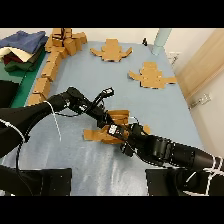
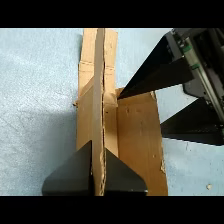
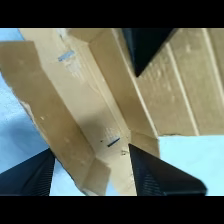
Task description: Fold the box.
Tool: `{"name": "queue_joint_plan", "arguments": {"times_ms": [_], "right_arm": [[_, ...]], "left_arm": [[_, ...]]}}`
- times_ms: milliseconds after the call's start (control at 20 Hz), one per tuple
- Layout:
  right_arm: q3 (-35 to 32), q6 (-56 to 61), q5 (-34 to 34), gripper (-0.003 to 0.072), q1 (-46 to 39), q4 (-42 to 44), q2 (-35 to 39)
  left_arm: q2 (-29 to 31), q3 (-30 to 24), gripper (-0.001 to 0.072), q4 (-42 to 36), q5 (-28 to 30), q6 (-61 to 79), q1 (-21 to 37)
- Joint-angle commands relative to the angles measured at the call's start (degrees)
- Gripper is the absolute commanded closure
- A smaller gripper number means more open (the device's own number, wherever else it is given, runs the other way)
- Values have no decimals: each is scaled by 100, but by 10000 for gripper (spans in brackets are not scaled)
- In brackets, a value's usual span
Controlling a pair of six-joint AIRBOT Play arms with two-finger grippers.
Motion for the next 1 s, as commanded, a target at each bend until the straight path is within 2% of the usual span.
{"name": "queue_joint_plan", "arguments": {"times_ms": [0,200,350,450,500,650,750,950], "right_arm": [[2,-916,-61,-34,-337,142,192],[2,-3202,201,-34,-1401,1432,487],[7,-6100,413,-34,-2583,3709,413],[52,-7742,308,-34,-3226,5130,219],[133,-8308,144,-34,-3475,5549,70],[498,-8981,-393,-34,-3862,6013,-509],[776,-8981,-881,-34,-3901,6008,-918],[793,-8981,-988,-34,-3842,6135,-1375]], "left_arm": [[-2,0,697,0,2,0,-4],[0,0,697,0,0,2,-4],[-2,0,696,0,0,2,-4],[0,0,696,0,0,0,-2],[0,0,697,0,0,2,-4],[0,0,696,0,0,0,-4],[0,0,697,0,0,0,-2],[0,0,697,0,0,2,-4]]}}
